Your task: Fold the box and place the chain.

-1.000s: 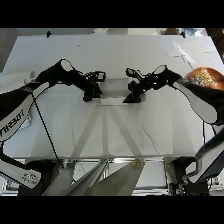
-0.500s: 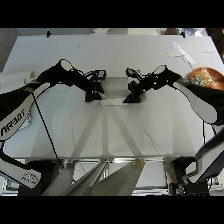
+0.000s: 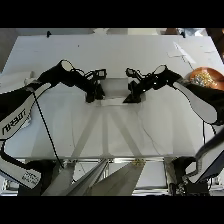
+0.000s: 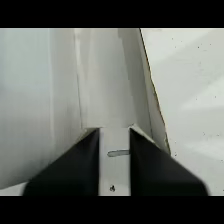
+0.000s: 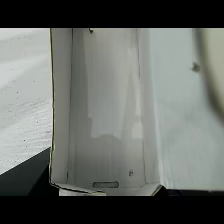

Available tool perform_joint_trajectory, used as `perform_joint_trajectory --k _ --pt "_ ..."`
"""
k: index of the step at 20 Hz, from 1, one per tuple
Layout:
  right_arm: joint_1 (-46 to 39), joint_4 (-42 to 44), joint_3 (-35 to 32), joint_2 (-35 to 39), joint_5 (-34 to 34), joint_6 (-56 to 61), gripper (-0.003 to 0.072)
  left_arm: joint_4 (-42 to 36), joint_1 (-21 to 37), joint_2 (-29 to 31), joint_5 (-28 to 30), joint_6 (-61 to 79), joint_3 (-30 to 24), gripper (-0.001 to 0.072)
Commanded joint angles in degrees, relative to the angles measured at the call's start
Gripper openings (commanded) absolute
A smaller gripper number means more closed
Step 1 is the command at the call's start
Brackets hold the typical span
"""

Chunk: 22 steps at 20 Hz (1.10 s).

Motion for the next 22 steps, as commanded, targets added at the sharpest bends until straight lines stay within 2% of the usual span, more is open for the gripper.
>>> perform_joint_trajectory --k 1,5,8,14,18,20,22 --pt "0.0 0.0 0.0 0.0 0.0 0.0 0.0176 0.4 0.1 0.4 -0.5 -0.2 0.0 0.0005" --pt "0.0 0.0 0.0 0.0 0.0 0.0 0.0176 0.7 1.7 3.5 -2.9 -0.3 0.0 0.0006" --pt "0.0 0.0 0.0 0.0 0.0 0.0 0.0176 0.7 5.1 7.4 -8.4 -1.1 0.0 0.0005" --pt "0.0 0.0 0.0 0.0 0.0 0.0 0.0176 2.0 14.4 17.3 -8.3 -24.6 0.0 0.0004" --pt "0.0 0.0 0.0 0.0 0.0 0.0 0.0176 12.9 19.0 19.6 -7.4 -42.6 0.0 0.0004" --pt "0.0 0.0 0.0 0.0 0.0 0.0 0.0176 19.3 19.1 19.4 -7.1 -52.3 0.0 0.0004" --pt "0.0 0.0 0.0 0.0 0.0 0.0 0.0176 21.1 18.8 18.9 -6.7 -58.1 -0.1 0.0004"
